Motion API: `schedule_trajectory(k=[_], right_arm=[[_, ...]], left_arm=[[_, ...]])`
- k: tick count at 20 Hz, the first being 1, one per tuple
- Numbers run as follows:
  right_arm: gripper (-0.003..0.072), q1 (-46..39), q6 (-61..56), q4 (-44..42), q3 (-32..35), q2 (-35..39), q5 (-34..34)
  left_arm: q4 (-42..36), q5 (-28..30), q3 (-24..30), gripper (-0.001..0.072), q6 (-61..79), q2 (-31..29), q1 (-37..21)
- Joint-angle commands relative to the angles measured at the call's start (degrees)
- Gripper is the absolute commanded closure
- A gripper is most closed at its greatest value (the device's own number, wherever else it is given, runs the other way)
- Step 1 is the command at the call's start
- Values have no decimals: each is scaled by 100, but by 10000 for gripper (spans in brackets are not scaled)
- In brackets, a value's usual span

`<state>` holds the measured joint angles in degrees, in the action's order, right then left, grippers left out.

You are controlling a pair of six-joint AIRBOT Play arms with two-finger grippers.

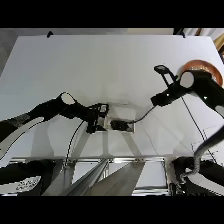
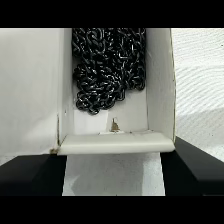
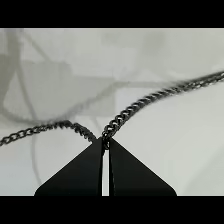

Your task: Fold the box and place the chain.

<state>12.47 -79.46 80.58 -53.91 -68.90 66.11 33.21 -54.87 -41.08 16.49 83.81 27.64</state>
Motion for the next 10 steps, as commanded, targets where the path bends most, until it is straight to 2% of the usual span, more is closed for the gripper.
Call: schedule_trajectory(k=[1,6,10], right_arm=[[672,9,52,-181,-4,920,293],[672,9,527,-1056,-4,2138,457],[672,9,1266,-1821,-4,2848,267]], left_arm=[[2,2,0,497,0,-2,-4],[0,-2,0,497,0,-2,-2],[0,0,0,497,0,-2,-4]])
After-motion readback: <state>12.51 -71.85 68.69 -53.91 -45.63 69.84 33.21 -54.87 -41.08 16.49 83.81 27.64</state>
